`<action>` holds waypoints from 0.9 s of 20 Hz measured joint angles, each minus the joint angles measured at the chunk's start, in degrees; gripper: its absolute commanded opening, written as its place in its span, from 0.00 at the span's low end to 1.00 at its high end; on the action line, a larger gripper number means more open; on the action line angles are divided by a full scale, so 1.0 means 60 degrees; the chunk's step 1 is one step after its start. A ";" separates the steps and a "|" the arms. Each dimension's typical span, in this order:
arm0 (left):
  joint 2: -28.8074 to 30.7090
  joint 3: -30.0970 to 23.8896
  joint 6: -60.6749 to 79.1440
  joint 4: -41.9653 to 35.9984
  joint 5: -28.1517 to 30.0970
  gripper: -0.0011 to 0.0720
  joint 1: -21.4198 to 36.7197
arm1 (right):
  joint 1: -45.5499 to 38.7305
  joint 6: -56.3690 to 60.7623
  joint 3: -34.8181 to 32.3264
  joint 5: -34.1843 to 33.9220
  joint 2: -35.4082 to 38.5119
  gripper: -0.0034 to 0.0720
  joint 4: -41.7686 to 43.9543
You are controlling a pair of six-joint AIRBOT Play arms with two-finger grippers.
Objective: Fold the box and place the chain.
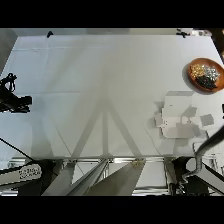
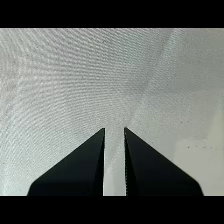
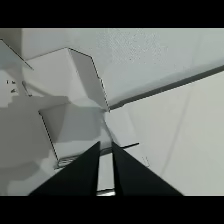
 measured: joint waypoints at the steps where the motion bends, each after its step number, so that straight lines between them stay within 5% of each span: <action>1: 0.0000 0.0000 0.0004 -0.0004 0.0004 0.20 0.0000 | -0.0109 -0.0168 0.0029 -0.0160 -0.0095 0.48 0.0055; 5: 0.0000 0.0000 0.0004 0.0000 0.0004 0.20 0.0000 | -0.0299 -0.1016 0.0069 -0.0951 -0.0437 0.69 0.0226; 18: 0.0000 0.0000 0.0004 0.0000 0.0004 0.20 0.0000 | 0.0178 -0.3406 0.0076 -0.1366 -0.2517 0.68 0.0852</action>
